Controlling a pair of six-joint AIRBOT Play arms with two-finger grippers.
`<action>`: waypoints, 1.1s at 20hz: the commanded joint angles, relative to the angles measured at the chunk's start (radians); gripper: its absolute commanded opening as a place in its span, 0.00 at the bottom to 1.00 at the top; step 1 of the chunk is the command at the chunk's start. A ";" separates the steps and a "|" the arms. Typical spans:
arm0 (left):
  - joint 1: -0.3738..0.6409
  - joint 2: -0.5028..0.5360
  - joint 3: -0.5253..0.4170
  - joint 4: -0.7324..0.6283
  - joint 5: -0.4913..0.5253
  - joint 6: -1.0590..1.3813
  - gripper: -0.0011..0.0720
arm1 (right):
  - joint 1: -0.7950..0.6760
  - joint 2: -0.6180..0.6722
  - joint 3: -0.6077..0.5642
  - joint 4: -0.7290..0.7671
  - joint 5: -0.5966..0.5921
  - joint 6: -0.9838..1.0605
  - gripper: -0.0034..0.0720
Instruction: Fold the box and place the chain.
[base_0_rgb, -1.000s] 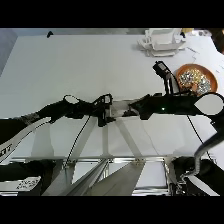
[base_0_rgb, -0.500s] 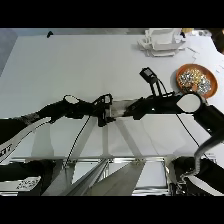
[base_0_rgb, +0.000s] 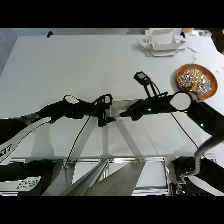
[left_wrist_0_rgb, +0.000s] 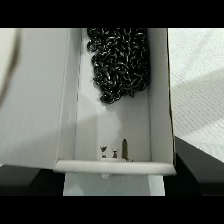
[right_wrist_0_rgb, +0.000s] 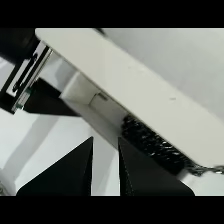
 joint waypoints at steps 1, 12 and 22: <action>-0.001 0.001 0.000 0.000 0.000 0.000 0.36 | -0.075 0.073 0.018 -0.064 0.033 0.022 0.25; 0.000 0.001 0.000 0.000 0.000 0.000 0.36 | -0.165 -0.089 0.006 -0.492 -0.022 0.338 0.32; 0.000 0.001 0.000 0.000 0.000 0.000 0.36 | -0.165 -0.211 0.006 -0.610 -0.017 0.451 0.50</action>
